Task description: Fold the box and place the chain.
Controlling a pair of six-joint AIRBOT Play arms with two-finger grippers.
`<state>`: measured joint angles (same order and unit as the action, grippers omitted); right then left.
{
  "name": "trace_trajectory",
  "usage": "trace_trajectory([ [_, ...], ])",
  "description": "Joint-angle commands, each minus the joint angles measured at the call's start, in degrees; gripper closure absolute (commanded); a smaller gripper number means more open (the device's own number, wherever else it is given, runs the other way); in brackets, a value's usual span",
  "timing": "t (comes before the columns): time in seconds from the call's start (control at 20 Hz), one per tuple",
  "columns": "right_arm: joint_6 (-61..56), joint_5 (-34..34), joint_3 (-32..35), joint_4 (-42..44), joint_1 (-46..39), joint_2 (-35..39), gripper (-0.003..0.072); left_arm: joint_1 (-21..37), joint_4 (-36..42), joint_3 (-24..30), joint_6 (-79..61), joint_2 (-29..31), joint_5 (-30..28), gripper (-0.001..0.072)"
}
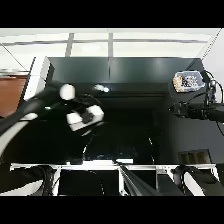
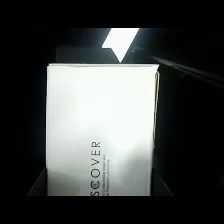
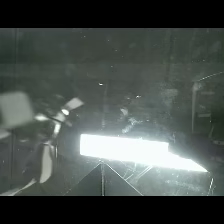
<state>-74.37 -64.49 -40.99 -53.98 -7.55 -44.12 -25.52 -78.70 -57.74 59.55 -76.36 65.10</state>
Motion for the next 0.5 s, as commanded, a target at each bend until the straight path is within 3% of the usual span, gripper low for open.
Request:
trace_trajectory([
  [0.0, 0.02, 0.74, 0.0, -0.07, -0.04, 0.02, 0.0669, 17.66, -5.51, 6.43, 13.05, 8.15, 6.47, 0.0377],
  [0.25, 0.07, 2.12, 0.02, -0.09, -0.04, 0.02, 0.0669, 45.94, -5.18, 10.93, 14.6, 11.87, 5.64, 0.0377],
  [0.45, 0.04, 2.38, 0.02, -0.09, -0.04, -0.02, 0.0669, 57.94, -5.88, 10.91, 13.4, 11.89, -6.19, 0.0352],
])
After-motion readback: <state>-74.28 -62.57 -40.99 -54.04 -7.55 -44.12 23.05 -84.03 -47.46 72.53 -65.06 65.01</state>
